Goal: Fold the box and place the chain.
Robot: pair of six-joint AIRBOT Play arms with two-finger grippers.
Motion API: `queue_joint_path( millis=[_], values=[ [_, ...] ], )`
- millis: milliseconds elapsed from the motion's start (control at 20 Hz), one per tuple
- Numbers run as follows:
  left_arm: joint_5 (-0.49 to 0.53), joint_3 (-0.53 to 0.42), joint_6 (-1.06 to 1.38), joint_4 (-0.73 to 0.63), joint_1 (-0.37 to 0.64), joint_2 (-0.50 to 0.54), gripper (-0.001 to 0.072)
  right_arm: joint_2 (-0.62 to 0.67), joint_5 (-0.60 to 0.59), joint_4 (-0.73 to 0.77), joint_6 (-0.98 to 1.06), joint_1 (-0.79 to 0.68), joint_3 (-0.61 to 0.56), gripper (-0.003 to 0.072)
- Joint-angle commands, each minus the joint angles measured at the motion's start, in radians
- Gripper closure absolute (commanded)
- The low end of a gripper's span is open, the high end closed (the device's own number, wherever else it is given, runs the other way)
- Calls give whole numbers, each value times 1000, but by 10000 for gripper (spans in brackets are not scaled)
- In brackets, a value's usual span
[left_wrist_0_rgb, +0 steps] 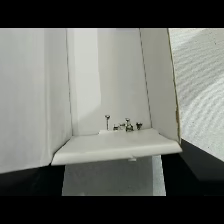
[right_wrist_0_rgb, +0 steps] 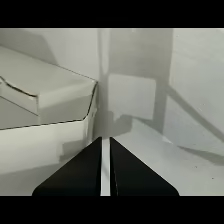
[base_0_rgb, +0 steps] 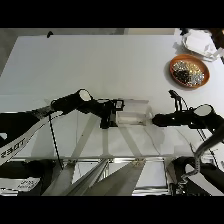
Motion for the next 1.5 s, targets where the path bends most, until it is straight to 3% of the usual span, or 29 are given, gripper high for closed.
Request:
queue_joint_path(
  millis=[0,100,150,300,600,750,850,950,1100,1250,1450],
  values=[
    [0,1,0,0,0,0,371,55,5,29,-9,-1,0,578],
    [0,1,0,0,0,0,371,78,29,43,-10,-1,0,536],
    [0,1,0,0,0,0,371,82,42,52,-10,-1,0,455],
    [0,1,0,0,0,0,371,86,71,52,-10,-1,0,405],
    [0,1,0,0,0,0,371,86,132,53,-11,3,0,385],
    [0,1,0,0,0,0,371,86,94,51,-17,45,0,374],
    [0,1,0,0,0,0,371,86,23,51,-11,97,0,244],
    [0,1,0,0,0,0,371,86,-55,26,50,154,11,244],
    [0,1,0,0,0,0,371,82,-145,-148,241,250,71,245],
    [0,1,0,0,0,0,371,62,-139,-329,447,336,133,247],
    [0,1,0,0,0,0,371,32,-138,-377,586,402,150,247]
  ],
)
